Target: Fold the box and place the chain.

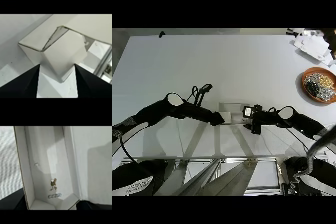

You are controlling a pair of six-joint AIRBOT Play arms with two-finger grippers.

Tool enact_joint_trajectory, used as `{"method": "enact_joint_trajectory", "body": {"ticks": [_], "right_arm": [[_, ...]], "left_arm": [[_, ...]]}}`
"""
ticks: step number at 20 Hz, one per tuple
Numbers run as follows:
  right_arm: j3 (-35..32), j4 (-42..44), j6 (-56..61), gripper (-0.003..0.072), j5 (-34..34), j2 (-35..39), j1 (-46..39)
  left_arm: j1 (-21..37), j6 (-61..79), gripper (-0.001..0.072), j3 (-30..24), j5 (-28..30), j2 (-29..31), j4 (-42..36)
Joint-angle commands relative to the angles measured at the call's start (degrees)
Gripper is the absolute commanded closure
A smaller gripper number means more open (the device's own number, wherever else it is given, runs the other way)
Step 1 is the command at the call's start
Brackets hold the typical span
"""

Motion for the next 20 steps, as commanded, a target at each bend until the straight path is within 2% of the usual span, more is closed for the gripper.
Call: {"method": "enact_joint_trajectory", "body": {"ticks": [1, 5, 9, 11, 18, 20], "right_arm": [[0.0, 0.0, 0.0, 0.0435, 0.0, 0.0, 0.0], [0.0, 0.0, 0.0, 0.0435, 0.0, 0.0, 0.0], [0.0, 0.0, 0.0, 0.0435, 0.0, 0.0, 0.0], [0.0, 0.0, 0.0, 0.0435, 0.0, 0.0, 0.0], [0.0, 0.0, 0.0, 0.0435, 0.0, 0.0, 0.0], [0.0, 0.0, 0.0, 0.0435, 0.0, 0.0, 0.0]], "left_arm": [[-3.1, -7.2, 0.0216, 0.1, 4.5, 0.1, 4.0], [-3.3, -11.2, 0.0220, 3.1, 5.0, 0.1, 6.6], [-5.7, -29.5, 0.0222, 9.6, 2.5, 0.1, 26.8], [-7.0, -34.3, 0.0221, 11.6, 0.1, 0.1, 32.1], [-8.0, -42.5, 0.0222, 12.2, -1.2, 0.0, 33.2], [-8.7, -45.6, 0.0222, 13.4, -3.7, -0.8, 35.2]]}}
